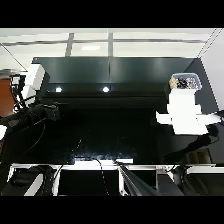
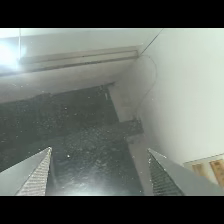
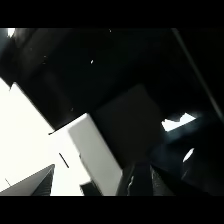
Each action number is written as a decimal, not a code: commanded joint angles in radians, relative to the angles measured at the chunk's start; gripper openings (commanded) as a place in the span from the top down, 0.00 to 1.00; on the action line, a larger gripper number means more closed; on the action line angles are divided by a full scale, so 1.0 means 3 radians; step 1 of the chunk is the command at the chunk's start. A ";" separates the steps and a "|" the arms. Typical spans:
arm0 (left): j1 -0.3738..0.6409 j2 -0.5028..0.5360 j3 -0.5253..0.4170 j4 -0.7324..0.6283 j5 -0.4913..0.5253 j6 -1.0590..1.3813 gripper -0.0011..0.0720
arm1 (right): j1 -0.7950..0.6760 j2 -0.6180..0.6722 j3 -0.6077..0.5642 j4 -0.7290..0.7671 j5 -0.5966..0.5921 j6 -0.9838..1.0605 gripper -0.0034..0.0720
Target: Fold the box and place the chain.
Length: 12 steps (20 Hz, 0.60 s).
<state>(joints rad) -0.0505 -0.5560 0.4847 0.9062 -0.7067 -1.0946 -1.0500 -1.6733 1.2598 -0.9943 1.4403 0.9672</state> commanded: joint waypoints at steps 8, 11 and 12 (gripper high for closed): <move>-0.0003 -0.0001 -0.0003 -0.0095 -0.0009 -0.0047 0.01 | 0.0323 -0.0610 0.0481 -0.0160 0.0609 -0.0106 0.22; -0.0003 -0.0001 -0.0003 -0.0100 -0.0022 -0.0048 0.01 | 0.0324 -0.0610 0.0481 -0.0242 0.0615 -0.0042 0.22; -0.0003 -0.0001 -0.0003 -0.0114 -0.0042 -0.0048 0.01 | 0.0329 -0.0610 0.0481 -0.0243 0.0628 -0.0029 0.22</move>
<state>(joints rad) -0.0509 -0.5560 0.4847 0.8780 -0.7116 -1.1099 -0.9569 -1.8515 1.4006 -1.0248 1.6264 0.9390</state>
